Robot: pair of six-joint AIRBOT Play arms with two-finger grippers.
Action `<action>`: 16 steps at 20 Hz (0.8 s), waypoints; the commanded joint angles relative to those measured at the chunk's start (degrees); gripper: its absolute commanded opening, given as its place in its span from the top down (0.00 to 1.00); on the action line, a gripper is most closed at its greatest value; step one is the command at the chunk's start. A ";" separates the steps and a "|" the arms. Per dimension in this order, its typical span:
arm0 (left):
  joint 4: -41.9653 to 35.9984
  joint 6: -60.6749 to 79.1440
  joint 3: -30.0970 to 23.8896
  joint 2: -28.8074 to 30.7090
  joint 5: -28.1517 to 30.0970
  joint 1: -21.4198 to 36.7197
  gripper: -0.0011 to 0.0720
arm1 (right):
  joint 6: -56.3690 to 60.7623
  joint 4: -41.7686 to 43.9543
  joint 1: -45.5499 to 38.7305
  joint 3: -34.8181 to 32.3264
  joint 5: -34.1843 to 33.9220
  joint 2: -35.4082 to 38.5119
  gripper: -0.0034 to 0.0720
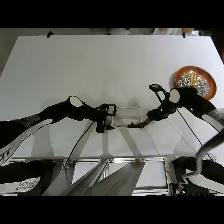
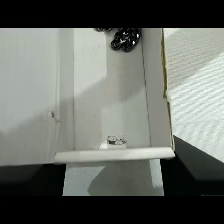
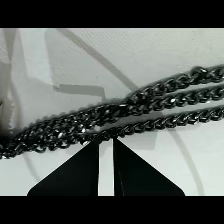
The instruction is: Fold the box and place the chain.
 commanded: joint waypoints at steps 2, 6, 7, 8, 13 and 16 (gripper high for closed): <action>0.02 0.02 -0.02 0.02 0.02 0.04 0.61 | 0.74 0.44 2.45 -0.04 2.60 0.00 0.78; 0.00 0.02 -0.02 0.02 0.02 0.04 0.61 | 1.95 0.59 4.04 -0.04 2.16 -0.02 0.70; 0.02 0.02 -0.02 0.02 -0.02 0.04 0.61 | 1.97 0.57 4.02 -0.04 2.01 -0.02 0.77; 0.00 0.02 -0.02 0.02 0.00 0.04 0.61 | 1.92 0.55 4.02 -0.04 2.05 0.00 0.85; 0.02 0.02 -0.02 0.02 0.02 0.04 0.61 | 0.70 0.24 4.04 -0.02 3.61 4.72 0.94; 0.02 0.02 -0.02 0.02 0.02 0.04 0.61 | 0.15 0.50 4.04 -0.02 6.32 14.05 0.94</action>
